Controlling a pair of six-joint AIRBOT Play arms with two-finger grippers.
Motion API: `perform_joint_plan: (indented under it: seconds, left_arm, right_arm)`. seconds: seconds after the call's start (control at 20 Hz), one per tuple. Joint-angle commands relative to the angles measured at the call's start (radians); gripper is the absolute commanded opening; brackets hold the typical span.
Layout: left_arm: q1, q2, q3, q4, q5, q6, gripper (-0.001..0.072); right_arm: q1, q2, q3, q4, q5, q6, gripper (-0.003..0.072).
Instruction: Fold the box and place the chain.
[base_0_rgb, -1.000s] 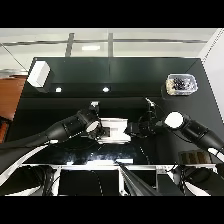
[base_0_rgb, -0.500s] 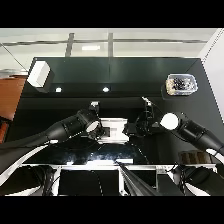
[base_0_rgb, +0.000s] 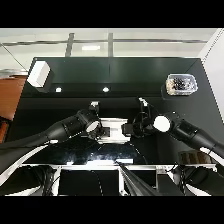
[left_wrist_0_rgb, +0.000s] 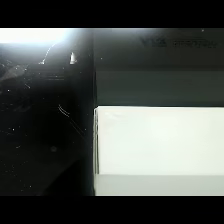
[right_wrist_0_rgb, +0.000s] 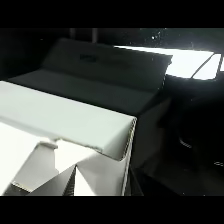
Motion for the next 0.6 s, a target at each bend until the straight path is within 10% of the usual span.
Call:
perform_joint_plan:
  seconds: [0.0,0.55]
  left_arm:
    - [0.0,0.0,-0.001,0.0,0.001,0.0,0.0031]
    - [-0.001,-0.001,-0.001,0.0,0.001,0.0,0.0031]
  right_arm:
    - [0.046,-0.051,0.045,-0.072,0.011,0.081,0.0375]
    - [0.106,-0.129,0.144,-0.223,0.098,0.21,0.0369]
